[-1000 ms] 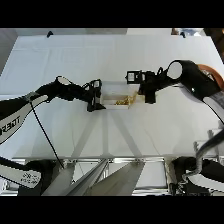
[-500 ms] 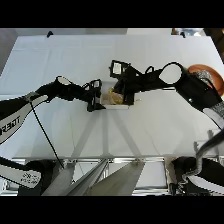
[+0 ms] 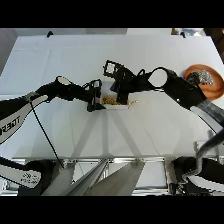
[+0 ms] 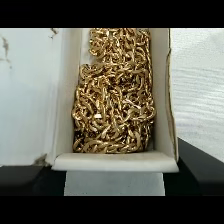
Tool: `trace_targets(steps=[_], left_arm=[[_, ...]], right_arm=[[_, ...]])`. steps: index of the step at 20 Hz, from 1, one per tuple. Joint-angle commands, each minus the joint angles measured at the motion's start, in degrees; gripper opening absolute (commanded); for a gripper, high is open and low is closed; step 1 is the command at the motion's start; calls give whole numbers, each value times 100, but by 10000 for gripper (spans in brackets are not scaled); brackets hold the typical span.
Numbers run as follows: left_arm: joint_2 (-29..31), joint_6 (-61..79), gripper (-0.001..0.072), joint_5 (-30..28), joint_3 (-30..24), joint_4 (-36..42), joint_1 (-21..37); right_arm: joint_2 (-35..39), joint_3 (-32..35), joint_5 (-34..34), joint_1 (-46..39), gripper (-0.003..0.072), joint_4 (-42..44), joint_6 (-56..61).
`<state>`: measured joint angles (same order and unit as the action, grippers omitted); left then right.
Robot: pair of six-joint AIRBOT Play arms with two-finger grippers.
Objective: Fold the box and place the chain.
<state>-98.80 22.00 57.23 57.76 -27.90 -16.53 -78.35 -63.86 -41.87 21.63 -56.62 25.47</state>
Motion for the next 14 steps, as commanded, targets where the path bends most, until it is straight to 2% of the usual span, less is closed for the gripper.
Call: trace_targets(steps=[1, 6, 7, 8, 9, 11, 14], left_arm=[[4, 2, 145, 0, 2, 0, 0], [4, 2, 145, -2, 2, 0, 0], [4, 2, 145, 0, 2, 0, 0], [4, 2, 145, 0, 2, 0, 0], [4, 2, 145, 0, 2, 0, 0], [4, 2, 145, 0, 2, 0, 0], [4, 0, 145, 0, 2, 0, 0]], right_arm=[[-146, -7, -35, 2, 8, -833, 922], [293, -4, -127, -46, 14, -1067, 855], [417, -4, -214, -146, 112, -1113, 855], [540, -2, -321, -278, 252, -1110, 855], [669, 20, -444, -428, 301, -1110, 855], [925, 157, -785, -780, 300, -1110, 621], [1143, 577, -1436, -1303, 313, -1110, -402]])
